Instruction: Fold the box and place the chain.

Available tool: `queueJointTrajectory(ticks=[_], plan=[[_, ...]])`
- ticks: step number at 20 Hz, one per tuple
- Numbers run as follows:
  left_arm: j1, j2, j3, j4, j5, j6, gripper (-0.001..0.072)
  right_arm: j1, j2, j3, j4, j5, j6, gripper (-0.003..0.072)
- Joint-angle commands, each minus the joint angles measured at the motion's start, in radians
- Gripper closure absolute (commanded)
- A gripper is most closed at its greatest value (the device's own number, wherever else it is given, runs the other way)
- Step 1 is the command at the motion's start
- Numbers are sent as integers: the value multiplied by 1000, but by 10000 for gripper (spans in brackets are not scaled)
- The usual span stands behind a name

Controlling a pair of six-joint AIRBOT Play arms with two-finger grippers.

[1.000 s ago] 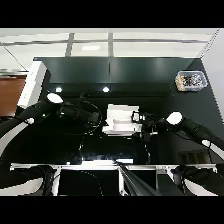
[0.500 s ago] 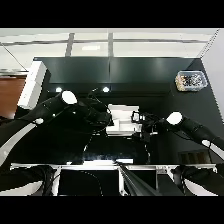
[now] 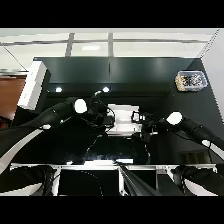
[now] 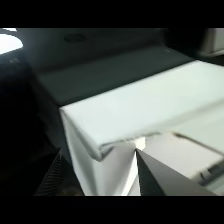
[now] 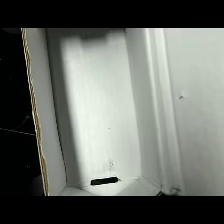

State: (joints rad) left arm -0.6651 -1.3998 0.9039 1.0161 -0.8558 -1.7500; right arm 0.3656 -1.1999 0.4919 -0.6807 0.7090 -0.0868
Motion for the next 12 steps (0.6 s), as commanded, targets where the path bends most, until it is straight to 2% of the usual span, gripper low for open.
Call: queueJointTrajectory(ticks=[1, 6, 8, 10, 12], plan=[[-40, -1, 22, 143, -23, -145, 207, 0, 0, 0, 0, 0, 1, 555], [-163, -16, 138, 533, -124, -441, 215, 0, 0, 0, 0, 0, 1, 556], [-184, -47, 190, 566, -186, -474, 227, 0, 0, 0, 0, 0, 1, 556], [-190, -94, 235, 562, -247, -484, 380, 0, 0, 0, 0, 0, 0, 556], [-192, -127, 258, 517, -264, -484, 381, 0, 0, 0, 0, 0, 1, 555]])
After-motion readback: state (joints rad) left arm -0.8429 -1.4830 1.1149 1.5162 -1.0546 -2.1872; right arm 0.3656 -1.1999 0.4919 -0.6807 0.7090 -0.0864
